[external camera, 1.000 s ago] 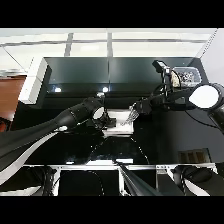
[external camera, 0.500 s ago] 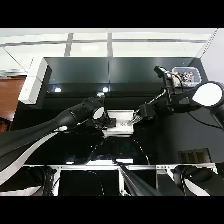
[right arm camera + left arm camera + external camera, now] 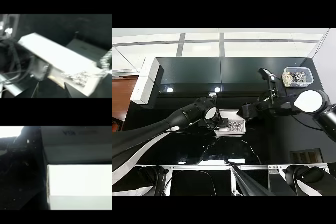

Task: Fold the box and place the chain.

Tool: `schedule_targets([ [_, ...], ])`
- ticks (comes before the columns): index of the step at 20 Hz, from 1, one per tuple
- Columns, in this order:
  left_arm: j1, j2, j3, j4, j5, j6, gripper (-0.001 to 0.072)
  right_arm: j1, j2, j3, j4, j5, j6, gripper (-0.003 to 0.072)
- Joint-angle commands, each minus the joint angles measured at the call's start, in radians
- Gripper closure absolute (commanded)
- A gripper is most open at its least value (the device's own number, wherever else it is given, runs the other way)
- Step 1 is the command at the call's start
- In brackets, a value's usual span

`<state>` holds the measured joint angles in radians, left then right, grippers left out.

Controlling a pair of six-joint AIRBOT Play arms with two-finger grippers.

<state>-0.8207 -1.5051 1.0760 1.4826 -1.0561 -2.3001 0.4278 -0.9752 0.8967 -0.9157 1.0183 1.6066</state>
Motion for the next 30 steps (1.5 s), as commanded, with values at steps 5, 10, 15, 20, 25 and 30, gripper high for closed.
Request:
schedule_targets([
  [5, 0.001, 0.000, 0.000, 0.000, 0.000, 0.000, 0.0681, -0.256, 0.019, -0.053, -0.600, -0.059, 0.060, 0.0296],
  [10, 0.001, 0.000, 0.000, 0.000, -0.001, 0.000, 0.0681, -0.321, -0.151, -0.118, -0.718, -0.347, 0.205, -0.0034],
  [15, 0.001, 0.000, 0.000, -0.003, -0.001, 0.000, 0.0681, -0.385, -0.494, 0.153, -0.743, -0.341, 0.261, -0.0034],
  [20, 0.001, 0.000, 0.000, -0.002, 0.000, 0.000, 0.0681, -0.388, -0.670, 0.302, -0.735, -0.269, 0.270, -0.0034],
  [25, 0.001, 0.000, 0.000, -0.002, 0.000, 0.000, 0.0681, -0.389, -0.683, 0.302, -0.734, -0.246, 0.263, 0.0214],
  [30, 0.001, 0.000, 0.000, -0.003, 0.000, 0.000, 0.0681, -0.389, -0.682, 0.302, -0.689, -0.182, 0.216, 0.0660],
])
